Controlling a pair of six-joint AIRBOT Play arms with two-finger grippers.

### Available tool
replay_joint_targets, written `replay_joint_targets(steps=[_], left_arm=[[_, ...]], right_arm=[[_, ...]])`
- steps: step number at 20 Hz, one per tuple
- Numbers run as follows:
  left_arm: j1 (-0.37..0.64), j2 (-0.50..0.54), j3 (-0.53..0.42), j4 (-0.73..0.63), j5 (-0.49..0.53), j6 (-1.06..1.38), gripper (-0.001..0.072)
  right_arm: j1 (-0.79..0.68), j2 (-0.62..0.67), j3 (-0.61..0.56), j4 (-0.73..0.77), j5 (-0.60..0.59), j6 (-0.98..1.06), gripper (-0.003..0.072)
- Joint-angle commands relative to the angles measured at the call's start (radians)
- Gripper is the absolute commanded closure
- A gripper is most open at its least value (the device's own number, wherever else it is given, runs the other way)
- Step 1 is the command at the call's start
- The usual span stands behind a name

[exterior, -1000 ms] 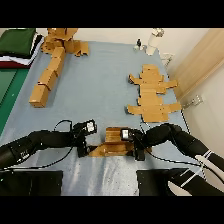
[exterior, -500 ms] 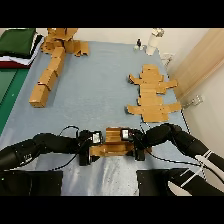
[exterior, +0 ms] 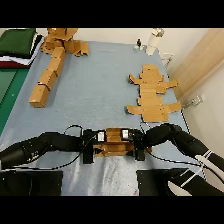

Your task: Fold the box.

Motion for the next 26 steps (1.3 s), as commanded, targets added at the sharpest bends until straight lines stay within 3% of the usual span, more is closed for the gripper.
replay_joint_targets(steps=[1, 8, 9, 10, 26], left_arm=[[-0.011, -0.013, 0.008, -0.009, -0.011, 0.000, 0.0484], [-0.037, -0.035, 0.009, -0.048, -0.046, 0.000, 0.0496], [-0.037, -0.035, 0.009, -0.047, -0.051, 0.001, 0.0681], [-0.037, -0.037, 0.009, -0.048, -0.063, 0.004, 0.0696], [-0.092, -0.051, 0.021, -0.066, -0.142, -0.004, 0.0696]], right_arm=[[0.000, 0.000, 0.001, 0.000, 0.000, 0.000, 0.0186], [0.000, 0.000, 0.001, 0.000, 0.000, 0.000, 0.0186], [0.000, 0.000, 0.001, 0.000, 0.000, 0.000, 0.0186], [0.000, 0.000, 0.001, 0.000, 0.000, 0.000, 0.0186], [0.000, 0.000, 0.001, -0.002, 0.000, 0.000, 0.0186]])
